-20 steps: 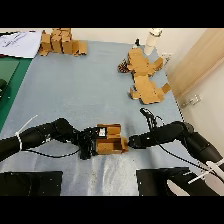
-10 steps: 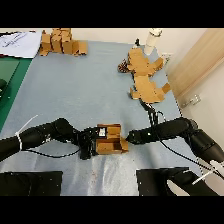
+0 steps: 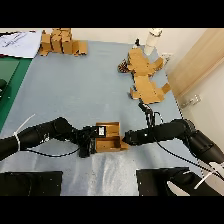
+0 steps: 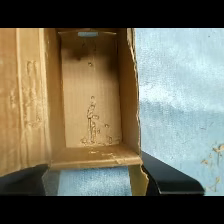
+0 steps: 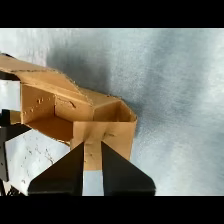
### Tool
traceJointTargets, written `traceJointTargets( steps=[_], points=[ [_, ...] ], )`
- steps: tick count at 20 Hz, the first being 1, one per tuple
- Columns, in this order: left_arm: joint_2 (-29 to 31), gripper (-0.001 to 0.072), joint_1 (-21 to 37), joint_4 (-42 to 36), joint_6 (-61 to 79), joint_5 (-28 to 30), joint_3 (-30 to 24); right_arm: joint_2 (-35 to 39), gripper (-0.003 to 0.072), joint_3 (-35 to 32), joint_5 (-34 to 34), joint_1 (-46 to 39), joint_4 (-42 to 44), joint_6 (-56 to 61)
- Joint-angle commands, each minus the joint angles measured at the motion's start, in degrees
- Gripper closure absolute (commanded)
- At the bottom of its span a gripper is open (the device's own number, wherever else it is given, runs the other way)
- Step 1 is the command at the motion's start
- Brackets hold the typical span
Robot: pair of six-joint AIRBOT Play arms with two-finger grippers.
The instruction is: Fold the box.
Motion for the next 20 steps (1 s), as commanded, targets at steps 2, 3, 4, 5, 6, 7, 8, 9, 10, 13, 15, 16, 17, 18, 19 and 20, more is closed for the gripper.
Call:
traceJointTargets(
  steps=[2, 3, 4, 5, 6, 7, 8, 9, 10, 13, 15, 16, 17, 18, 19, 20],
  points=[
    [0.46, 0.0246, 0.24, 4.81, -3.5, -0.57, 0.07, 0.35, 0.055, 0.07, 3.63, -0.17, -6.34, 7.39],
    [0.76, 0.0246, 0.24, 4.81, -3.5, -0.98, 0.07, 0.42, 0.0613, 0.07, 3.61, -0.57, -9.38, 9.94],
    [1.01, 0.0246, 0.24, 4.94, -3.5, -0.98, 0.07, 0.37, 0.0613, 0.07, 3.43, -1.09, -12.76, 12.85],
    [1.25, 0.0246, 0.24, 4.98, -3.5, -0.94, 0.04, 0.28, 0.0614, 0.07, 2.82, -1.9, -16.55, 16.2],
    [1.46, 0.0246, 0.24, 5.11, -3.61, -0.96, 0.04, 0.0, 0.0671, 0.04, 1.66, -2.93, -20.57, 18.93],
    [1.66, 0.0246, 0.24, 5.14, -3.65, -0.94, 0.07, -0.52, 0.0671, 0.04, 0.28, -4.07, -23.47, 20.41],
    [1.79, 0.0246, 0.24, 5.14, -3.63, -0.96, 0.07, -1.51, 0.0671, -0.09, -0.85, -5.14, -24.7, 20.74],
    [1.81, 0.0246, 0.24, 5.11, -3.65, -0.96, 0.07, -2.69, 0.0671, -0.52, -1.22, -5.84, -24.5, 20.63],
    [1.81, 0.0246, 0.24, 5.11, -3.63, -1.01, 0.07, -4.31, 0.0671, -1.27, -1.09, -5.86, -24.37, 20.17],
    [1.81, 0.0246, 0.24, 5.09, -3.63, -0.98, 0.04, -9.07, 0.0682, -3.98, 1.29, -5.29, -18.05, 14.88],
    [1.81, 0.0246, 0.22, 5.07, -3.63, -1.01, 0.04, -10.1, 0.0682, -4.28, 3.93, -4.39, -13.29, 11.45],
    [1.81, 0.0246, 0.22, 4.94, -3.63, -1.14, 0.04, -10.01, 0.0682, -4.28, 5.29, -3.69, -11.78, 10.86],
    [1.81, 0.0246, 0.22, 4.96, -3.63, -1.25, 0.04, -10.05, 0.0681, -4.24, 5.75, -3.02, -10.6, 10.4],
    [1.81, 0.0246, 0.22, 4.92, -3.61, -1.25, 0.07, -10.19, 0.0682, -4.24, 5.49, -2.34, -9.66, 10.01],
    [1.79, 0.0246, 0.22, 4.94, -3.63, -1.25, 0.04, -10.32, 0.0681, -4.24, 5.29, -1.51, -9.4, 10.01],
    [1.81, 0.0246, 0.22, 4.92, -3.61, -1.25, 0.04, -10.36, 0.0682, -4.24, 5.29, -0.81, -8.92, 10.01]
  ],
)
